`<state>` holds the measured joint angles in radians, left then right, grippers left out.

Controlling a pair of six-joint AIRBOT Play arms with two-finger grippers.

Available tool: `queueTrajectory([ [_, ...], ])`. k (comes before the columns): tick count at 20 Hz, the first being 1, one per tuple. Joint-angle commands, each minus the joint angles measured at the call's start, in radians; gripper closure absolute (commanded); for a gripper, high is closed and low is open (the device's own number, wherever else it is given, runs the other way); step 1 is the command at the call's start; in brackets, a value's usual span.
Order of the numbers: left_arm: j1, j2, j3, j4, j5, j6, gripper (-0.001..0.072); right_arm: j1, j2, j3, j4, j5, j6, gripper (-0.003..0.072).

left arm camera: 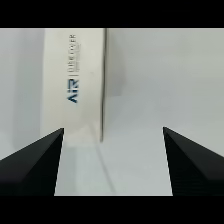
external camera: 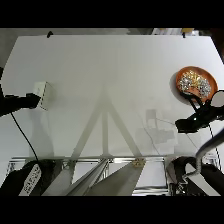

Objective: Fold the box and place the chain.

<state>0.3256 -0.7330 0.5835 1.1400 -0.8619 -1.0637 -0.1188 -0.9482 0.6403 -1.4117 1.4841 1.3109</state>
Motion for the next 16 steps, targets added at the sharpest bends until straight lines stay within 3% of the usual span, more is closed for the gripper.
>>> queueTrajectory([
  [1,-0.053,0.083,0.0,0.002,-0.129,-0.058,0.0021,-0.001,0.001,0.0,0.0,0.0,0.0,0.0669],
  [4,-0.059,0.082,0.0,0.002,-0.167,-0.089,0.0025,-0.001,0.001,0.0,0.0,0.0,0.0,0.0669],
  [16,-0.059,0.08,-0.001,0.002,-0.128,-0.089,0.0037,-0.001,0.001,0.0,0.0,0.0,0.0,0.0669],
])
